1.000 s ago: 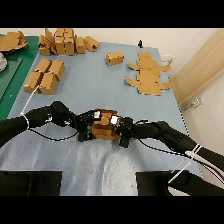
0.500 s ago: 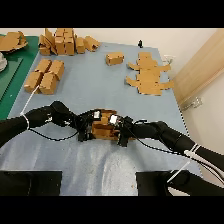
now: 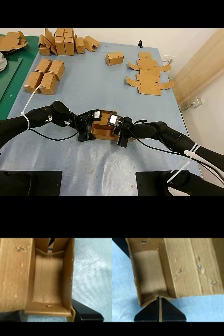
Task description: Fold the box.
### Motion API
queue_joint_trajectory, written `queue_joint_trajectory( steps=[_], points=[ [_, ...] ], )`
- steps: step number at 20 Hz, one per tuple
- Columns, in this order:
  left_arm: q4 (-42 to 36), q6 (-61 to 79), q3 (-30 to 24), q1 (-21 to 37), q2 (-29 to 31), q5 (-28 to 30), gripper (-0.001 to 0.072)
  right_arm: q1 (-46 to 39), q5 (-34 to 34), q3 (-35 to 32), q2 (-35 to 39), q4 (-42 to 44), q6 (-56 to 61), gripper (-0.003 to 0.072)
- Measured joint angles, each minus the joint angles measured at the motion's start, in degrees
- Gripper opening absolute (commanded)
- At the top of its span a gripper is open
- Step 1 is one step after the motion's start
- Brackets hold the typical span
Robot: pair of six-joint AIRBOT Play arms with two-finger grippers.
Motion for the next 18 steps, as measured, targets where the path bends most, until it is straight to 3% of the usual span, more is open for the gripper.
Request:
queue_joint_trajectory(
  steps=[18],
  points=[
    [-0.3, 0.0, 0.0, 0.0, 0.0, 0.5, 0.0601, 0.1, -1.0, 0.0, 0.0, 0.3, 0.0, 0.0062]
  ],
)
